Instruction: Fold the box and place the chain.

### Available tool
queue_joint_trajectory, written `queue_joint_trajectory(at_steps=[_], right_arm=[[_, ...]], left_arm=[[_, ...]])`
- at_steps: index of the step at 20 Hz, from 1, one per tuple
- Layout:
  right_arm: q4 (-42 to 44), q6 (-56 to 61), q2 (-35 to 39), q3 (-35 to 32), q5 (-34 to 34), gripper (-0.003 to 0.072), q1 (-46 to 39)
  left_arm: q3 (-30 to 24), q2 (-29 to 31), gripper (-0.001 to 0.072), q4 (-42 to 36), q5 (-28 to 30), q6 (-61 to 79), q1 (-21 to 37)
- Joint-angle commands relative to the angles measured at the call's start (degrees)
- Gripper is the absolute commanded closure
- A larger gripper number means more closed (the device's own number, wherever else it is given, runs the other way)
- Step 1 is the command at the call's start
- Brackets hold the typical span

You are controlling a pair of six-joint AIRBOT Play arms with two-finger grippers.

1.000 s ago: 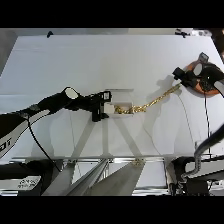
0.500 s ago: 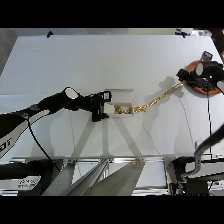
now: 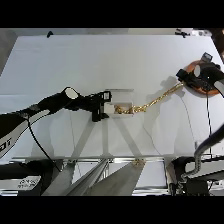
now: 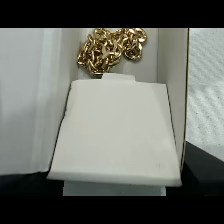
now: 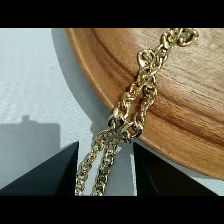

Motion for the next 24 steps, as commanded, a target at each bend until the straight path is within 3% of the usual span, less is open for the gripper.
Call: queue_joint_trajectory(at_steps=[1, 3, 7, 14, 18, 24], right_arm=[[-0.74, 1.42, -0.63, 0.0, -0.68, 0.0382, 0.04], [-0.85, 1.4, -0.61, 0.0, -2.45, 0.0545, 0.04], [-0.9, 0.83, -0.61, 0.0, -4.35, 0.0668, 0.04], [-2.08, 0.28, -0.61, 0.0, -3.61, 0.0674, 0.04], [0.72, -8.59, 0.44, 0.0, -0.98, 0.0675, 0.85], [1.31, -21.09, 12.83, 0.0, 4.83, 0.0679, 8.72]], left_arm=[[0.07, 0.0, 0.0201, 0.02, 0.0, 0.0, -0.02], [0.07, 0.0, 0.0201, 0.02, 0.0, 0.0, -0.02], [0.07, 0.0, 0.0201, 0.02, 0.02, 0.0, -0.02], [0.07, 0.0, 0.0201, 0.02, 0.0, 0.0, -0.02], [0.07, 0.0, 0.0201, 0.02, 0.0, 0.0, -0.02], [0.07, 0.0, 0.0201, 0.02, 0.0, 0.0, -0.02]])
